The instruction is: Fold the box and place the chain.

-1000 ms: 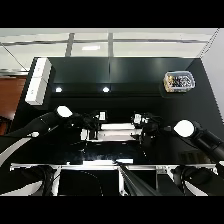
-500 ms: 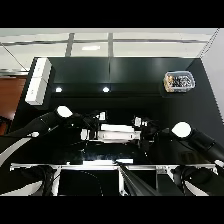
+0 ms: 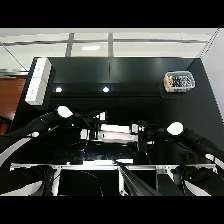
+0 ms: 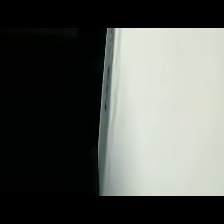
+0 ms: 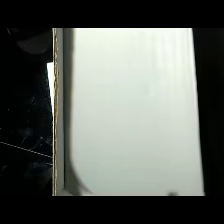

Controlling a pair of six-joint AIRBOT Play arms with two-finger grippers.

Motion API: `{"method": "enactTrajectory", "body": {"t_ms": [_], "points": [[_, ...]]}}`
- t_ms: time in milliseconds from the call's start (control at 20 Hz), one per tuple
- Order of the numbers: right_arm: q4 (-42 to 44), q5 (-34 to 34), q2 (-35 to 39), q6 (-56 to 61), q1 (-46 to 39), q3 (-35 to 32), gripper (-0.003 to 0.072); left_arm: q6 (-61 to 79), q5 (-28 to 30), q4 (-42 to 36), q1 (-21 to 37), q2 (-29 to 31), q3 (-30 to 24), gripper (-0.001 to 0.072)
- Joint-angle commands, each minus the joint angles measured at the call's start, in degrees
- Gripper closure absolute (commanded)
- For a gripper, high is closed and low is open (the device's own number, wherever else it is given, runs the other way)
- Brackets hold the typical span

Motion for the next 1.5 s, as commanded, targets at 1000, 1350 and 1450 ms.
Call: {"method": "enactTrajectory", "body": {"t_ms": [1000, 1350, 1450], "points": [[-5.0, -1.3, -1.1, 3.6, 0.0, 0.0, 0.006, -0.1, 0.7, 0.0, 0.0, 0.0, 0.0, 0.0685], [-5.4, -1.6, -1.2, 4.0, 0.2, 0.0, 0.0062, -0.1, 0.7, 0.0, 0.0, 0.0, 0.0, 0.0685], [-5.4, -1.5, -1.2, 4.0, 0.2, 0.0, 0.0252, -0.1, 0.7, 0.0, 0.0, 0.0, 0.0, 0.0685]]}}
